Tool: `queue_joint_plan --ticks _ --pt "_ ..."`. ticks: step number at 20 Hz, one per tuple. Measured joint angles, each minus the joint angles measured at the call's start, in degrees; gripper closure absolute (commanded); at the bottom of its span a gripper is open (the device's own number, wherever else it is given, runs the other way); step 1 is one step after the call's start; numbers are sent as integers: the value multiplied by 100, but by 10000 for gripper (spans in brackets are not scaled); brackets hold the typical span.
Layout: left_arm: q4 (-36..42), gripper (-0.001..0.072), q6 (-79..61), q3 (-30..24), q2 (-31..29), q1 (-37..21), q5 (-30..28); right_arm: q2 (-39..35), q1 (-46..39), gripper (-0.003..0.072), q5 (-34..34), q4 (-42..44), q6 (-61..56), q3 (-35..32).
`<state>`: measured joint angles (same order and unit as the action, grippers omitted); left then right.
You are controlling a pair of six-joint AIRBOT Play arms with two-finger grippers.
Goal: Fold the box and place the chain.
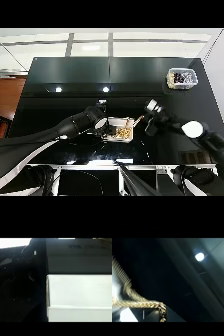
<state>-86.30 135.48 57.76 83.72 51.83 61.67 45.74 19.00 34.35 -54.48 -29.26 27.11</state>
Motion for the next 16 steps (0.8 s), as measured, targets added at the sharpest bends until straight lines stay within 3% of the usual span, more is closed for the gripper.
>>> queue_joint_plan --ticks 9,16 --pt "-2 679 -2 0 0 0 0 -396 -479 639 2540 149 -1364 2527" --pt "-22 679 0 0 0 0 0 -420 -505 640 3486 356 -2028 4286"
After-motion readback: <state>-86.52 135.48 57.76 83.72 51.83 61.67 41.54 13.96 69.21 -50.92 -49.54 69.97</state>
